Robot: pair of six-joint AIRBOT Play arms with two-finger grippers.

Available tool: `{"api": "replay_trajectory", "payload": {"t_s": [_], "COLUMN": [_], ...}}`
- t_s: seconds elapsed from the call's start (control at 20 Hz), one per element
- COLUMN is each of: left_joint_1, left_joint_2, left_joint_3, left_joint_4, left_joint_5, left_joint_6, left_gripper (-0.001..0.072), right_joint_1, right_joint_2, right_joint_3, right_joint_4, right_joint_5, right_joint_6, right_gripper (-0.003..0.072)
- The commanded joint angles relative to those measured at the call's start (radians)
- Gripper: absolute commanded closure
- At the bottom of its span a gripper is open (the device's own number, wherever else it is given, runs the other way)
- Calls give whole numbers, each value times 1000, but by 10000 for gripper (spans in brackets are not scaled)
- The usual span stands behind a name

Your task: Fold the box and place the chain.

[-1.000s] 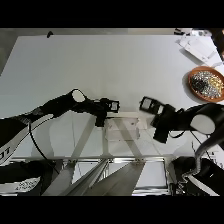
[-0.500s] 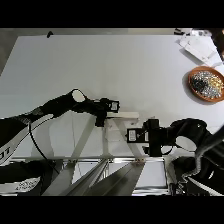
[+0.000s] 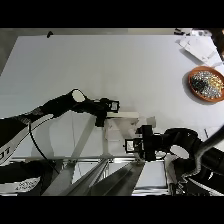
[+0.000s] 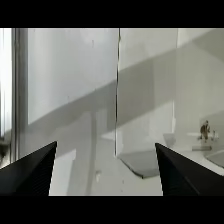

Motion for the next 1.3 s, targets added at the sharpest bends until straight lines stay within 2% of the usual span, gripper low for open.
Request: {"api": "replay_trajectory", "payload": {"t_s": [0.0,0.2,0.4,0.85,1.25], "left_joint_1": [0,0,0,0,0], "left_joint_2": [0,0,0,0,0], "left_joint_3": [0,0,0,0,0], "left_joint_4": [0,0,0,0,0], "left_joint_5": [0,0,0,0,0], "left_joint_6": [0,0,0,0,0], "left_gripper": [697,697,697,697,697], "right_joint_1": [3,-44,-132,-133,-133], "right_joint_2": [-23,-35,-46,-46,-74], "right_joint_3": [-36,-36,-36,-71,-73], "right_joint_4": [75,92,81,30,34], "right_joint_5": [-110,-182,-182,-172,-253], "right_joint_6": [-5,-8,-8,-34,-35], "right_gripper": [-21,-5,-5,-5,-3]}}
